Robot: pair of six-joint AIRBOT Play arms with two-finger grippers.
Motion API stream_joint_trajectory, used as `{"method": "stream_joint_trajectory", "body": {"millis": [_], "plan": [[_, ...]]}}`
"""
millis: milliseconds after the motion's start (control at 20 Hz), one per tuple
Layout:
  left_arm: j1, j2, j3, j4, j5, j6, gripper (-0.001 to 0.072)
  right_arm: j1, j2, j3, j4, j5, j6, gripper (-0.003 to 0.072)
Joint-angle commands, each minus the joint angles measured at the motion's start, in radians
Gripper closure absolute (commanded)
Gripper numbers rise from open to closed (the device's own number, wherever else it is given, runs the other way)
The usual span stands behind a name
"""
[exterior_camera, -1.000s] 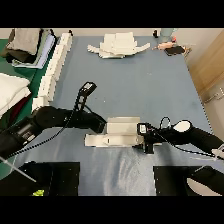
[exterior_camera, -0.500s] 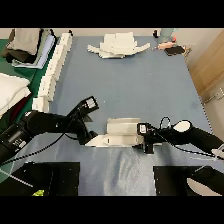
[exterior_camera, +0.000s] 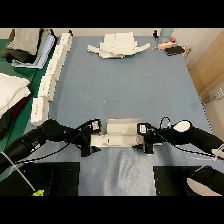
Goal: Fold the box.
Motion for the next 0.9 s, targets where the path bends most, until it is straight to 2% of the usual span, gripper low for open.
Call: {"method": "stream_joint_trajectory", "body": {"millis": [0,100,150,200,300,400,500,550,750,850], "plan": [[-0.035,-0.067,-0.010,-0.148,0.074,0.164,-0.0011,0.000,0.000,0.000,0.000,0.000,0.000,0.0172],[-0.061,-0.081,-0.010,-0.196,0.163,0.186,-0.0011,0.000,0.000,0.000,0.000,0.000,0.000,0.0172],[-0.067,-0.084,-0.010,-0.196,0.177,0.189,0.0009,0.000,0.000,0.000,0.000,0.000,0.000,0.0172],[-0.071,-0.086,-0.010,-0.194,0.177,0.189,0.0152,0.000,0.000,0.000,0.000,0.000,0.000,0.0171],[-0.084,-0.086,-0.010,-0.195,0.158,0.188,0.0180,0.000,0.000,0.000,0.000,0.000,0.000,0.0172],[-0.099,-0.086,-0.010,-0.195,0.142,0.188,0.0388,0.000,0.000,0.000,0.000,0.000,0.000,0.0172],[-0.110,-0.086,-0.010,-0.198,0.154,0.188,0.0413,0.000,0.000,0.000,0.000,0.000,0.000,0.0172],[-0.113,-0.086,-0.010,-0.202,0.169,0.190,0.0478,0.000,0.000,0.000,0.000,0.000,0.000,0.0172],[-0.135,-0.086,-0.010,-0.224,0.195,0.189,0.0472,0.000,0.000,0.000,0.000,0.000,0.000,0.0172],[-0.132,-0.085,-0.010,-0.224,0.204,0.176,0.0443,0.000,0.000,0.000,0.000,0.000,0.000,0.0172]]}}
